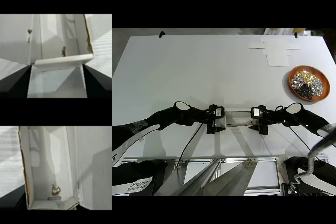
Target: Fold the box and place the chain.
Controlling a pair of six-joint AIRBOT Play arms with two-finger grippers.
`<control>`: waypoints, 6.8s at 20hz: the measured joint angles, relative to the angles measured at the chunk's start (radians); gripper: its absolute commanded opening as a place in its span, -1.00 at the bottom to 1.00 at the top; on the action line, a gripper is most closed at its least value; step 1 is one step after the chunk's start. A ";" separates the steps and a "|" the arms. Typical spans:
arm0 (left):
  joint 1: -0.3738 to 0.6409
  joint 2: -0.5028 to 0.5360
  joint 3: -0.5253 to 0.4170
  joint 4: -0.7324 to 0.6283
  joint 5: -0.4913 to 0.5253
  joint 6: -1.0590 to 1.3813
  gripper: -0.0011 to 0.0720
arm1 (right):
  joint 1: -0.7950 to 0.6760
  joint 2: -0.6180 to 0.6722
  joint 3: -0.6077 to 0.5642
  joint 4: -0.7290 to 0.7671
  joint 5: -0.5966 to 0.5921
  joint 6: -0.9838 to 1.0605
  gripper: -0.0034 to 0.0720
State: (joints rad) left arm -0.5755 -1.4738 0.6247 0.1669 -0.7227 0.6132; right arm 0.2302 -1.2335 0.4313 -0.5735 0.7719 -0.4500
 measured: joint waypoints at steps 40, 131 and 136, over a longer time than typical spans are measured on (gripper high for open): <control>0.024 0.004 0.000 0.025 -0.045 0.009 0.93 | 0.002 -0.002 -0.001 0.002 -0.002 0.000 -0.19; -0.016 -0.003 0.001 0.008 -0.008 0.045 -0.78 | 0.067 0.221 0.105 -0.001 -0.124 0.826 -0.87; -0.016 -0.003 0.001 0.008 -0.008 0.045 -0.78 | 0.067 0.338 0.134 -0.429 0.063 0.873 -0.87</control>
State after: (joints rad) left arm -0.5919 -1.4765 0.6254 0.1753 -0.7307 0.6579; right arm 0.2974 -0.8955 0.5655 -1.0023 0.8345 0.4232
